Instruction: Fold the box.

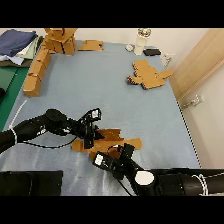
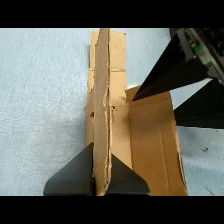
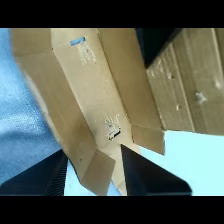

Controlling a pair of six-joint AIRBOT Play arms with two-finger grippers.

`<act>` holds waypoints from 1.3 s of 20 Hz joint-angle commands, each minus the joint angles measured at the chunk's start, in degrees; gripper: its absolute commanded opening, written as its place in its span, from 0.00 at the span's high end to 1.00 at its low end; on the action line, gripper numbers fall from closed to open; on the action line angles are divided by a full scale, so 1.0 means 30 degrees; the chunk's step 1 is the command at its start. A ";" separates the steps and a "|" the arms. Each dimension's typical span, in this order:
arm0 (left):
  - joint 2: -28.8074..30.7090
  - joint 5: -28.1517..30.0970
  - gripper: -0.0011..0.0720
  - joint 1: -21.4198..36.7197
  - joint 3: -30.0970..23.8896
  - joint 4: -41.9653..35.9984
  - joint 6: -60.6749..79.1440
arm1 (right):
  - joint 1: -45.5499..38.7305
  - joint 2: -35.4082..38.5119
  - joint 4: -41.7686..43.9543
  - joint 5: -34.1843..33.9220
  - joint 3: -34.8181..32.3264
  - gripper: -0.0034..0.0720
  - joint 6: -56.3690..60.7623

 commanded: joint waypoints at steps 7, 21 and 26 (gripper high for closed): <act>0.0000 -0.0036 0.97 0.0000 0.0015 0.0000 0.0007 | -0.0306 0.0801 -0.0750 0.0029 -0.0189 0.00 0.0219; 0.0000 -0.0015 0.97 0.0007 0.0015 0.0000 0.0000 | -0.7970 0.6521 0.3847 0.6601 -0.3002 0.00 -1.0637; 0.0000 -0.0015 0.97 0.0007 0.0015 0.0000 0.0000 | -1.2866 0.6477 1.3486 0.8364 -0.3002 0.00 -2.2396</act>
